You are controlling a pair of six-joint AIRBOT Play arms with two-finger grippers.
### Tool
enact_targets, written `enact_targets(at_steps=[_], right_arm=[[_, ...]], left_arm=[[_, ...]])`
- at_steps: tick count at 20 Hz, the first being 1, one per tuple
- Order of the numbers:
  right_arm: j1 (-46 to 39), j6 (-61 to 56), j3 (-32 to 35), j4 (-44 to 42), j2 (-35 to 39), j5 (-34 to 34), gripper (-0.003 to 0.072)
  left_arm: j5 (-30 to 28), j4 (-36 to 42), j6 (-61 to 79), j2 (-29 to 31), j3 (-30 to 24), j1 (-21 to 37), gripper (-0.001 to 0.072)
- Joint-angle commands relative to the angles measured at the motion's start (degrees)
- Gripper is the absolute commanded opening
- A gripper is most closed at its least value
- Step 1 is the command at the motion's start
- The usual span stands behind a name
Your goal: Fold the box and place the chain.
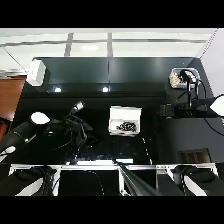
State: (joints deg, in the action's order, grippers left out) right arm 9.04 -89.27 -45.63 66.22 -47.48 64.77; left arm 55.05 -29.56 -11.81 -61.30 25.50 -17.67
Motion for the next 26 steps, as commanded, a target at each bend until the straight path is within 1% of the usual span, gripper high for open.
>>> enact_targets(at_steps=[1, 3, 4, 5, 9, 11, 12, 16, 20, 26], right_arm=[[0.0, -2.8, 0.0, -0.1, 0.0, 1.0, 0.0263], [0.0, -3.8, 0.0, -0.2, 0.0, 1.0, 0.0263], [0.0, -3.8, 0.0, -0.3, 0.0, 1.0, 0.0263], [0.0, -3.8, 0.0, -0.6, 0.0, 1.0, 0.0263], [0.0, -3.8, 0.0, -1.2, 0.0, 0.7, 0.0263], [0.0, -3.8, 0.0, -1.3, 0.0, 0.9, 0.0263], [0.0, -3.8, 0.0, -1.6, 0.0, 1.0, 0.0263], [0.1, -3.8, -0.1, -3.1, 0.0, 1.0, 0.0263], [0.1, -3.7, 0.0, -3.8, 0.0, 1.0, 0.0263], [0.1, -3.7, 0.0, -3.7, 0.0, 0.0, 0.0263]], left_arm=[[-10.9, 2.8, 24.0, -0.4, 0.2, -6.1, 0.0716], [-16.0, 2.3, 25.2, -0.8, 1.2, -9.2, 0.0711], [-16.4, 0.1, 25.1, -1.4, 2.3, -10.3, 0.0711], [-15.2, -1.3, 24.8, -2.7, 3.8, -10.5, 0.0711], [-14.1, -1.0, 25.9, -10.7, 9.5, -10.8, 0.0709], [-11.3, -0.9, 30.3, -13.6, 11.6, -10.9, 0.0709], [-10.9, -0.1, 30.9, -14.7, 12.2, -10.9, 0.0709], [-11.1, 3.5, 33.1, -16.8, 13.9, -10.9, 0.0709], [-10.4, 3.3, 33.1, -18.9, 16.0, -10.9, 0.0709], [-9.2, 3.2, 34.6, -19.2, 16.2, -12.2, 0.0706]])
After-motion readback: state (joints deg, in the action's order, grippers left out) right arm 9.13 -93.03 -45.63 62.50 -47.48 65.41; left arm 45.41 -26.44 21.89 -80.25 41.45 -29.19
